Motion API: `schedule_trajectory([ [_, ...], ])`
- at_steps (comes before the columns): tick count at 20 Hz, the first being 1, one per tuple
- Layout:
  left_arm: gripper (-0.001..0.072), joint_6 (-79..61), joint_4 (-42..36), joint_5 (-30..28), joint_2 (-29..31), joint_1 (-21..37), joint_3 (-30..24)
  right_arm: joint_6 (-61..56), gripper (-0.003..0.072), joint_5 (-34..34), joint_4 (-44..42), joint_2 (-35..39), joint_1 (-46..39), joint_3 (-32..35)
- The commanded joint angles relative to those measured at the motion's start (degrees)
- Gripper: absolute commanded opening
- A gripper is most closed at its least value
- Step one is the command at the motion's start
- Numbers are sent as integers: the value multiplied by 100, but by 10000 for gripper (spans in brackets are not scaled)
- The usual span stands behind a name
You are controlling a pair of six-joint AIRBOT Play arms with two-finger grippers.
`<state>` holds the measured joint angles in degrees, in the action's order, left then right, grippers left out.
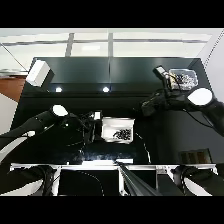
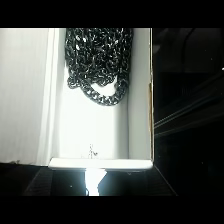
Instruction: Fold the box and place the chain.
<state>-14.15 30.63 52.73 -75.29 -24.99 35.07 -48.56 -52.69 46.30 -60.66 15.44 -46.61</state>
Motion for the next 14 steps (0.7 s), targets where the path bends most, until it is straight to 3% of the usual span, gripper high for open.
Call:
schedule_trajectory([
  [1,490,116,17,-149,-2,2,-4,190,699,-229,94,-446,345,-326],
  [5,490,116,20,-149,-4,2,-4,345,698,-1266,433,-450,619,-326],
  [10,490,116,20,-149,-4,2,-4,372,699,-1165,774,-450,885,-326],
  [14,490,116,20,-149,-4,2,-4,743,698,-1515,800,-450,885,-323],
])
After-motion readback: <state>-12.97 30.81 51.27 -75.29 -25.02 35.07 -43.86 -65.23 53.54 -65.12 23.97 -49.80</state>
